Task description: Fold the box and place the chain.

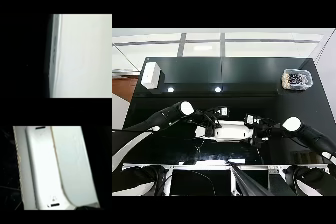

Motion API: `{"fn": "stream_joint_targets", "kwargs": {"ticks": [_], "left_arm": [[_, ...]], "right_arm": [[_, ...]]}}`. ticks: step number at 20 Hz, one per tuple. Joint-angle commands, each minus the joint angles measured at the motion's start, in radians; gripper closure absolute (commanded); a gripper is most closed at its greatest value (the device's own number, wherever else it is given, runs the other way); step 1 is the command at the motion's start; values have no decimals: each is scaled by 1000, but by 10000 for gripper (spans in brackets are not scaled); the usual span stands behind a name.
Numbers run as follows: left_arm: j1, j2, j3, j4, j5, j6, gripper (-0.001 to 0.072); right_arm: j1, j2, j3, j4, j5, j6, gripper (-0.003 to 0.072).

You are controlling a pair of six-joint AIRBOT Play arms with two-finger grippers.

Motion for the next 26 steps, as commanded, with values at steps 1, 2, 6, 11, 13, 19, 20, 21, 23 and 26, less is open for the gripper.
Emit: {"fn": "stream_joint_targets", "kwargs": {"ticks": [1, 2, 6, 11, 13, 19, 20, 21, 23, 26], "left_arm": [[1, 0, 0, -2, 0, -3, 677], [1, 0, 0, -2, 0, -3, 677], [1, 0, 0, -2, 0, -3, 677], [1, 0, 0, -1, 0, -3, 677], [1, 0, 0, -1, 0, -3, 677], [1, 0, 0, -2, -1, -3, 677], [1, 0, 0, -1, -1, -3, 677], [1, 0, 0, -1, -2, -3, 676], [1, 0, 0, -2, -3, -3, 676], [1, 1, 0, 0, -9, -3, 671]], "right_arm": [[-1, -18, -25, -8, -8, -43, -16], [-1, -24, -26, -8, -26, -48, -16], [1, -51, -25, -8, -55, -80, -15], [77, -65, -25, -8, -119, -93, 80], [82, -66, -25, -8, -119, -93, 80], [84, -79, -25, -8, -118, -93, 82], [84, -88, -25, -8, -119, -93, 84], [84, -95, -25, -8, -118, -93, 156], [84, -99, -25, -8, -119, -93, 157], [84, -98, -25, -8, -107, -92, 283]]}}
